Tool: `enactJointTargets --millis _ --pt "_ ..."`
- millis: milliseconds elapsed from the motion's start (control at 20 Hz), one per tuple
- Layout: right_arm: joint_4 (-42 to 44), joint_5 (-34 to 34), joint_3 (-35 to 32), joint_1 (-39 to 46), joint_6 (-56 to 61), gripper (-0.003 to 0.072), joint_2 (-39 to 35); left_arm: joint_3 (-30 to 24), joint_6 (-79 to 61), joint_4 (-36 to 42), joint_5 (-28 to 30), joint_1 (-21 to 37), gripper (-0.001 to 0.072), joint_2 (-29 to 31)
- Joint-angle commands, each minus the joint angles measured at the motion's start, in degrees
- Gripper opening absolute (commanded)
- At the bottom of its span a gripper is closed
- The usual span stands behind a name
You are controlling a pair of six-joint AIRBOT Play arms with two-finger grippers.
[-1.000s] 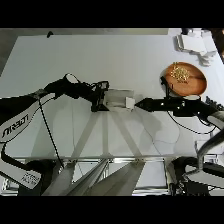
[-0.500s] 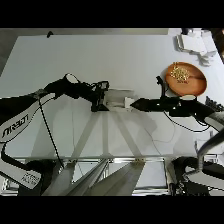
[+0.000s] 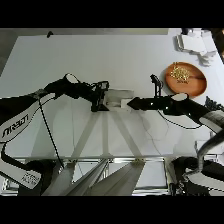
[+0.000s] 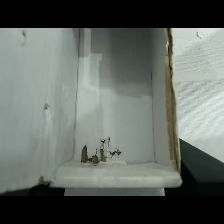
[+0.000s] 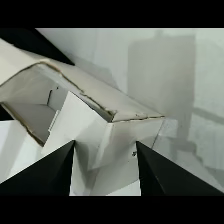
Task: Fold the box and place the chain.
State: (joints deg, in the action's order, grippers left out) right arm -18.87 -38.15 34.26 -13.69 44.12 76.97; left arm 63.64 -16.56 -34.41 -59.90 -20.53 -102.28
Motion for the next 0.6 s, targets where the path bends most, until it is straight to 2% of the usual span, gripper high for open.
enactJointTargets --millis 0,250,300,350,450,550 --pt "-4.68 8.66 0.15 -2.21 8.44 0.0434 0.07 -0.02 0.02 0.02 -0.04 -0.04 0.0158 0.02" --pt "-4.79 8.68 0.15 -3.06 10.10 0.0438 -0.31 -0.02 0.02 0.07 -0.07 -0.04 0.0158 0.02" --pt "-5.42 8.70 0.39 -3.65 10.10 0.0510 -0.74 -0.02 0.02 0.02 -0.09 -0.04 0.0158 0.02" --pt "-6.62 8.28 1.03 -4.33 10.23 0.0626 -0.90 -0.02 0.02 0.07 -0.07 -0.04 0.0158 0.02" --pt "-12.81 7.13 3.15 -5.95 15.65 0.0641 -0.90 -0.02 0.02 0.07 -0.09 -0.04 0.0158 0.02" --pt "-24.20 7.32 6.05 -8.24 26.86 0.0639 -0.90 -0.02 0.02 0.04 -0.07 -0.04 0.0158 0.02"
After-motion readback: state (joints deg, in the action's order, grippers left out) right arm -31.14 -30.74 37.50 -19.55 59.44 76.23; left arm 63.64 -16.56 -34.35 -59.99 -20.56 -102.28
